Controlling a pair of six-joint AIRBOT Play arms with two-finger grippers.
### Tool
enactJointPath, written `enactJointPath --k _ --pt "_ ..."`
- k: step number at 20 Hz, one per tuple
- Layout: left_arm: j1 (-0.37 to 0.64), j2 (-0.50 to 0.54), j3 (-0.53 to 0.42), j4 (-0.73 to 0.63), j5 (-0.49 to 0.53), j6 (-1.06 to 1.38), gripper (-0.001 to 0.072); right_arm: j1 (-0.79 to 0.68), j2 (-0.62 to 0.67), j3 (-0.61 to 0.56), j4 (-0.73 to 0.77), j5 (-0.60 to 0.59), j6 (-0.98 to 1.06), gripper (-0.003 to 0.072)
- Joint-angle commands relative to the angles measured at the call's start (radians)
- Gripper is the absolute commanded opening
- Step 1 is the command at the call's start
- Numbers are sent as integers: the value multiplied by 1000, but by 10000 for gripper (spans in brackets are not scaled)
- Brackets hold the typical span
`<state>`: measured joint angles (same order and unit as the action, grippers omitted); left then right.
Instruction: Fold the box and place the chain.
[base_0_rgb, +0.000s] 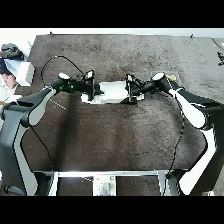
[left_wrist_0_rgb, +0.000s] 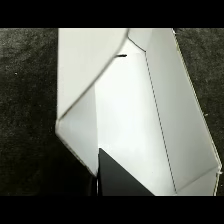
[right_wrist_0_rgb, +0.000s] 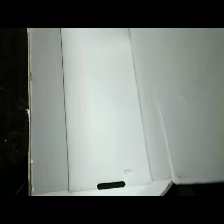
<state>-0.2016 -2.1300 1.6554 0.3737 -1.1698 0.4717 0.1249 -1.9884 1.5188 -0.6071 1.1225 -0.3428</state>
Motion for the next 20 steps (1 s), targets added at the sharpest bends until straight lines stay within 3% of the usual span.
enactJointPath --k 1,3,5,15,17,20 --pt "0 -1 0 0 0 0 13 9 -7 8 -2 7 -2 648" --pt "0 -1 0 0 0 0 13 9 -7 8 -2 7 -1 646" --pt "0 -1 0 0 0 0 12 9 -7 8 -2 7 -1 596" --pt "0 -1 0 0 0 0 13 9 -7 8 -25 1 -1 585" --pt "0 -1 0 0 0 0 13 9 -7 8 -25 -13 -1 469" --pt "0 -1 0 0 0 0 13 9 -7 8 -30 -24 -1 473"
